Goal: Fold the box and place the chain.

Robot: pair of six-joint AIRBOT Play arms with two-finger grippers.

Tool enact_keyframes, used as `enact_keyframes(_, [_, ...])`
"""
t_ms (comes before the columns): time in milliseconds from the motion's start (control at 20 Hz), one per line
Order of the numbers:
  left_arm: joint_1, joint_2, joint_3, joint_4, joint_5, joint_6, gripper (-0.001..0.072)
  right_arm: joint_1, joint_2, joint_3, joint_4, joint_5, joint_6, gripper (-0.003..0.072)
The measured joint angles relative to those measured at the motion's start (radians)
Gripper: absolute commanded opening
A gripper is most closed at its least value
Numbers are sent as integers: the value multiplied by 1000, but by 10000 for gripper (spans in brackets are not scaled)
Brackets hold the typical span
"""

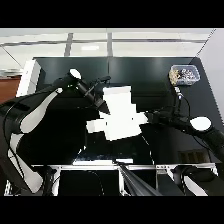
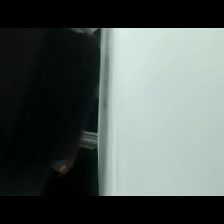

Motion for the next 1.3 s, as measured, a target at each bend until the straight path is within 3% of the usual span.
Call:
enact_keyframes(50, [-1, 0, 1, 2, 5, 5, 26, -1, 1, 2, -12, 3, 0, 673])
enact_keyframes(200, [-1, 4, 11, 13, 13, 6, 23, -32, 7, 51, -129, 72, -2, 671])
enact_keyframes(400, [-11, 76, -10, 35, 25, 1, 22, -114, 12, 202, -397, 312, -2, 671])
enact_keyframes(500, [-30, 151, -77, 34, 70, 48, 23, -144, 13, 261, -526, 401, -2, 671])
enact_keyframes(700, [-77, 309, -278, -18, 291, 244, 25, -170, 13, 310, -685, 481, -1, 671])
enact_keyframes(900, [-119, 365, -367, 34, 430, 488, 25, -173, 13, 315, -617, 468, -68, 671])
enact_keyframes(1300, [-151, 372, -397, 126, 620, 725, 26, -59, 7, 186, -385, 359, -557, 671])
